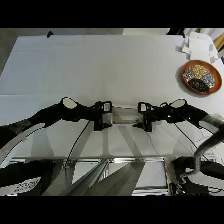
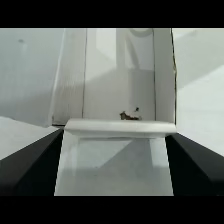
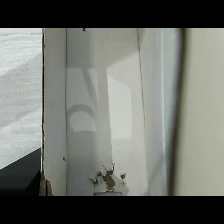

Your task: Fold the box and place the chain.

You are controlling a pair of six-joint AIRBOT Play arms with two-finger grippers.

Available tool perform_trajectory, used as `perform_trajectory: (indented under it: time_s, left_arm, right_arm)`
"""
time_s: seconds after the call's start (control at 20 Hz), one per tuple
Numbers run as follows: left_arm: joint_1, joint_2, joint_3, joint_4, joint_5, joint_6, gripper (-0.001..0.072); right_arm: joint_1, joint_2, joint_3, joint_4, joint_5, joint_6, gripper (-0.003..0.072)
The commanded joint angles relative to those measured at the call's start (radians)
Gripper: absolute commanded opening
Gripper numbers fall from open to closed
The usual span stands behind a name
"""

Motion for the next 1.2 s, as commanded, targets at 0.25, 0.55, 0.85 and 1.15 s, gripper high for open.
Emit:
perform_trajectory:
  time_s: [0.25,0.55,0.85,1.15]
  left_arm:
    - [-0.019,-0.02,0.001,-0.01,-0.01,0.034,0.0707]
    - [-0.046,-0.053,0.004,-0.033,-0.002,0.065,0.0707]
    - [-0.048,-0.057,0.008,-0.054,0.006,0.071,0.0693]
    - [-0.048,-0.058,0.008,-0.056,0.02,0.07,0.0462]
  right_arm:
    - [0.001,0.0,0.0,0.0,0.0,0.0,0.0296]
    - [0.001,-0.001,0.0,0.0,0.0,0.0,0.0296]
    - [0.001,0.0,0.0,0.0,0.0,0.0,0.0296]
    - [0.001,0.0,0.0,0.0,0.0,0.0,0.0296]
